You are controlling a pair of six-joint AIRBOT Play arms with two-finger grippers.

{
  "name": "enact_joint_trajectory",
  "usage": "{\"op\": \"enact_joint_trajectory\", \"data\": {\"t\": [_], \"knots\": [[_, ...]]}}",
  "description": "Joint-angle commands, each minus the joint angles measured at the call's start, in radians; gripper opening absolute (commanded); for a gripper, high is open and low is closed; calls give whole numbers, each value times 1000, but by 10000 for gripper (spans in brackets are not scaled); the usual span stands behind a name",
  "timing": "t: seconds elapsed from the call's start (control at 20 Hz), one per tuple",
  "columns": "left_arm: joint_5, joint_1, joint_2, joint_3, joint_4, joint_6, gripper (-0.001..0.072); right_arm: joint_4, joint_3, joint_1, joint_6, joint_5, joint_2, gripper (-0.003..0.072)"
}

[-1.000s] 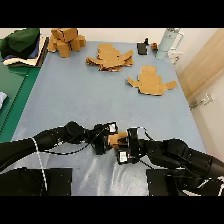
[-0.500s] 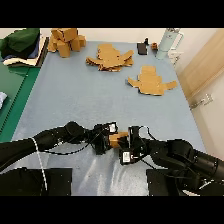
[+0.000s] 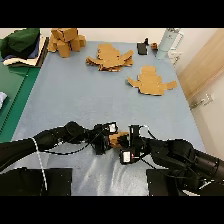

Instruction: Fold the box.

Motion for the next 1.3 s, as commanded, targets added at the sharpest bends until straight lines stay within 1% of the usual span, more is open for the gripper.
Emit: {"op": "enact_joint_trajectory", "data": {"t": [0.0, 0.25, 0.45, 0.95, 1.1, 1.15, 1.2, 1.25], "knots": [[0, 0, 0, 1, 0, 0, 507, -6, 1, -1, 4, 6, 0, 122], [0, 0, 1, 1, 0, 0, 506, -6, 1, -1, 4, 7, -39, 121], [0, 0, 0, 1, 0, 0, 507, 10, 1, 6, 4, 5, -43, 121], [0, 0, 0, 1, 0, 0, 506, 111, 1, 6, 3, -80, -43, 122], [0, 0, 0, 1, 0, 0, 507, 111, 1, 6, 3, -80, -43, 123], [0, 0, 1, 1, 0, 0, 506, 111, 1, 6, 3, -79, -42, 130], [0, 0, 1, 1, 0, 0, 506, 111, 1, 6, 3, -79, -35, 193], [0, 0, 1, 1, 0, 0, 507, 111, 1, 6, 3, -79, -21, 237]]}}
